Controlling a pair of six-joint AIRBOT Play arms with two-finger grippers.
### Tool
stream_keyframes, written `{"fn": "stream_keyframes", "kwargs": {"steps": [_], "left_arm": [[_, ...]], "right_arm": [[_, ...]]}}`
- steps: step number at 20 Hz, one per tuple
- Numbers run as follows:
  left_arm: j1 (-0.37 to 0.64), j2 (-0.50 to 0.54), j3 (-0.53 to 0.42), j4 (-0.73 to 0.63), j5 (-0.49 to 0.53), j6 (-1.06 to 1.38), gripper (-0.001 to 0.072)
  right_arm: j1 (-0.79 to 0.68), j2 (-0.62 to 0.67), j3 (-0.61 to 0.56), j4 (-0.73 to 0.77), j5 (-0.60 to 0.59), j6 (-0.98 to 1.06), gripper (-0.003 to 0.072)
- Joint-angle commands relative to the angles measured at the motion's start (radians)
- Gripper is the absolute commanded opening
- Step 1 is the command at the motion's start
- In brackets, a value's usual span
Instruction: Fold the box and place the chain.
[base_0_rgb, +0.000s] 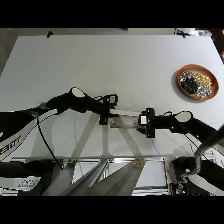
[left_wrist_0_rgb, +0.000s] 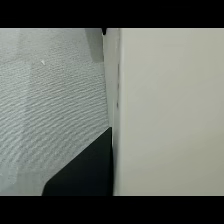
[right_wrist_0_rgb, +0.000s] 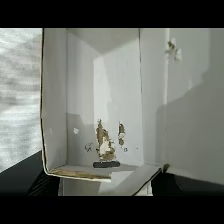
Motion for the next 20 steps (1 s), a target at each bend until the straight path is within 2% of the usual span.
{"fn": "stream_keyframes", "kwargs": {"steps": [1, 2, 3, 4, 5, 12, 20], "left_arm": [[0.000, 0.001, 0.000, 0.003, -0.006, -0.001, 0.0011], [0.000, 0.001, 0.000, 0.003, -0.006, -0.001, 0.0011], [0.000, 0.001, 0.000, 0.003, -0.006, -0.001, 0.0011], [0.000, 0.001, 0.000, 0.003, -0.006, -0.001, 0.0011], [0.000, 0.001, 0.000, 0.003, -0.006, -0.001, 0.0011], [0.000, 0.001, 0.000, 0.003, -0.006, -0.001, 0.0011], [0.000, 0.001, 0.000, 0.003, -0.006, -0.001, 0.0011]], "right_arm": [[-0.008, -0.011, 0.000, 0.001, -0.009, 0.000, 0.0296], [-0.008, -0.015, 0.000, 0.001, -0.011, 0.000, 0.0304], [-0.008, -0.015, 0.000, 0.001, -0.009, 0.000, 0.0388], [-0.008, -0.015, 0.000, 0.002, -0.004, 0.000, 0.0573], [-0.008, -0.015, 0.000, 0.002, 0.003, 0.000, 0.0692], [-0.043, -0.015, 0.029, 0.028, 0.126, 0.001, 0.0704], [-0.046, -0.019, 0.030, 0.033, 0.139, 0.005, 0.0712]]}}
